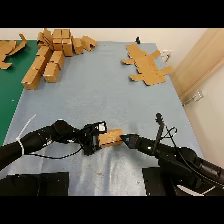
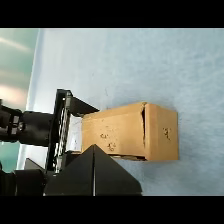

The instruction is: Fold the box.

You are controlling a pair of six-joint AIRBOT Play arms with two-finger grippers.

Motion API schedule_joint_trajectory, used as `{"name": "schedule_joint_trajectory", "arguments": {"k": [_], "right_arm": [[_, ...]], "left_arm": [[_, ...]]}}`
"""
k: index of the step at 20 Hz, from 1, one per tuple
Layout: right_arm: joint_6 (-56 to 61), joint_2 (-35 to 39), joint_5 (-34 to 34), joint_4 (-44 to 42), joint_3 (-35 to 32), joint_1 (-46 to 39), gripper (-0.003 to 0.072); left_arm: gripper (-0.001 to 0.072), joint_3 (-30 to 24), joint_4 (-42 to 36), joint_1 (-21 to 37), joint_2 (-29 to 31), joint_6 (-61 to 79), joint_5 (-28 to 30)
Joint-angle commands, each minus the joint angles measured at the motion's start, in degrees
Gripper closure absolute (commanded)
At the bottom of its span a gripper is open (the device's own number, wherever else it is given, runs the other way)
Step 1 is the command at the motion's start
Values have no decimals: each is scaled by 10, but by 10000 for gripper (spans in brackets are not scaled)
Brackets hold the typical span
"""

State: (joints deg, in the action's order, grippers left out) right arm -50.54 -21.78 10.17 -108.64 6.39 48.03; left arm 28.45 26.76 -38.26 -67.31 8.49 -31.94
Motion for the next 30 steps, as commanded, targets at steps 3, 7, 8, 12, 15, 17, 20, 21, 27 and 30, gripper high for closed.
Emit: {"name": "schedule_joint_trajectory", "arguments": {"k": [3, 7, 8, 12, 15, 17, 20, 21, 27, 30], "right_arm": [[12, 42, 41, 32, 2, -49, 685], [45, 42, 41, 32, 2, -71, 685], [47, 42, 42, 32, 2, -71, 685], [57, 38, 45, 32, 2, -71, 684], [57, 28, 45, 32, 2, -71, 684], [57, 17, 45, 32, 2, -71, 684], [67, 3, 45, 32, 2, -71, 685], [72, 1, 45, 32, 2, -71, 684], [73, 0, 45, 32, 2, -70, 684], [73, 0, 45, 32, 2, -70, 684]], "left_arm": [[97, 1, 0, 0, 0, 0, 0], [97, 1, 0, 0, 0, 0, 0], [97, 1, 0, 0, 0, 0, 0], [97, 1, 0, 0, 0, 0, 0], [97, 1, 0, 0, 0, 0, -1], [97, 1, 0, 0, 0, 0, -1], [97, 1, 0, 0, 0, 0, -2], [97, 1, 0, 0, 0, 0, -2], [-5, 1, 0, 0, 0, 0, -13], [-5, 1, 0, 0, 0, 0, -12]]}}
